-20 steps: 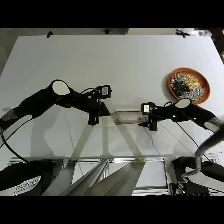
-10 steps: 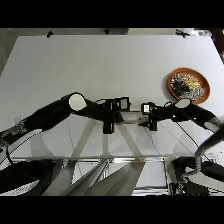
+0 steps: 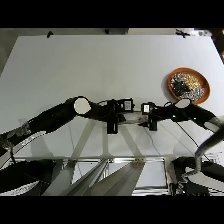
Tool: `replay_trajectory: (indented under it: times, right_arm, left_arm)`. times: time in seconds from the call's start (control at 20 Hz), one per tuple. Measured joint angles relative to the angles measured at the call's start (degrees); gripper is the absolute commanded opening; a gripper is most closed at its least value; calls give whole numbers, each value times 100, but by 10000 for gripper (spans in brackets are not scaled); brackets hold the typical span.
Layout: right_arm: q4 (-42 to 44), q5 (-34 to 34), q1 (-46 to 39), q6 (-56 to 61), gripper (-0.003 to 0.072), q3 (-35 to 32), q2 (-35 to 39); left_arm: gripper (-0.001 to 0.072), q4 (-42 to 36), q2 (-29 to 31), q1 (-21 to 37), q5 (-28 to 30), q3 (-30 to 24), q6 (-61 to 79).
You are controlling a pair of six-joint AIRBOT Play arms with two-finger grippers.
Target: Fold the box and place the chain.
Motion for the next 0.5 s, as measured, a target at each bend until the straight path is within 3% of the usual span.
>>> replay_trajectory:
  times: [0.5]
  right_arm:
    - [2,0,-2,4,398,0,0]
  left_arm:
    - [4,-299,-372,-111,605,2,-4]
